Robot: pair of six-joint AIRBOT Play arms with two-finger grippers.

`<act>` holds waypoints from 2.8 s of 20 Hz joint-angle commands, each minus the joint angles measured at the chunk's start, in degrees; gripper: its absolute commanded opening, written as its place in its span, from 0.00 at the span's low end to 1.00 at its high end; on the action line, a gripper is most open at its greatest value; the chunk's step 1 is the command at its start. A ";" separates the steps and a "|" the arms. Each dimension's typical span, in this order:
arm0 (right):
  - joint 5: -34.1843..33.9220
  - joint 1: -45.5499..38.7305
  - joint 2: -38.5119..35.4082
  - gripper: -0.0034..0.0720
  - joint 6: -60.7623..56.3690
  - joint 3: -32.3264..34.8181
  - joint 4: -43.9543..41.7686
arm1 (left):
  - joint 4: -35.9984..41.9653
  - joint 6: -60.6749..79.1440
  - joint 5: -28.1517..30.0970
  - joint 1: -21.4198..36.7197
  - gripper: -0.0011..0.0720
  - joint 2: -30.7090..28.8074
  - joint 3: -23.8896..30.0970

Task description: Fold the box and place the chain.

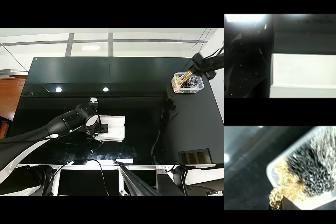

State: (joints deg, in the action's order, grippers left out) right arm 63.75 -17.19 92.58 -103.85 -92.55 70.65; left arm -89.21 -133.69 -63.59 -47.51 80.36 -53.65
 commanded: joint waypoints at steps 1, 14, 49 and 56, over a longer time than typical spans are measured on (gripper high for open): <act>-2.14 -0.17 -7.06 0.07 5.86 -0.28 -0.81 | -0.13 -0.09 0.52 0.00 0.06 0.00 0.02; 3.91 0.52 -32.39 0.07 22.67 -0.22 -10.88 | -0.09 -0.09 0.33 -0.02 0.06 0.00 0.02; 11.98 41.13 -42.14 0.07 25.83 18.69 -23.69 | -0.13 0.00 0.52 -0.02 0.06 0.00 0.02; 9.68 47.50 -36.57 0.07 27.56 18.69 -24.09 | -0.13 -0.02 0.31 -0.02 0.06 0.00 0.02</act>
State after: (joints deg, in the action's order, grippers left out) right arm 74.85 28.25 54.02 -76.93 -74.00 47.13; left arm -89.34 -133.71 -63.09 -47.51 80.36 -53.65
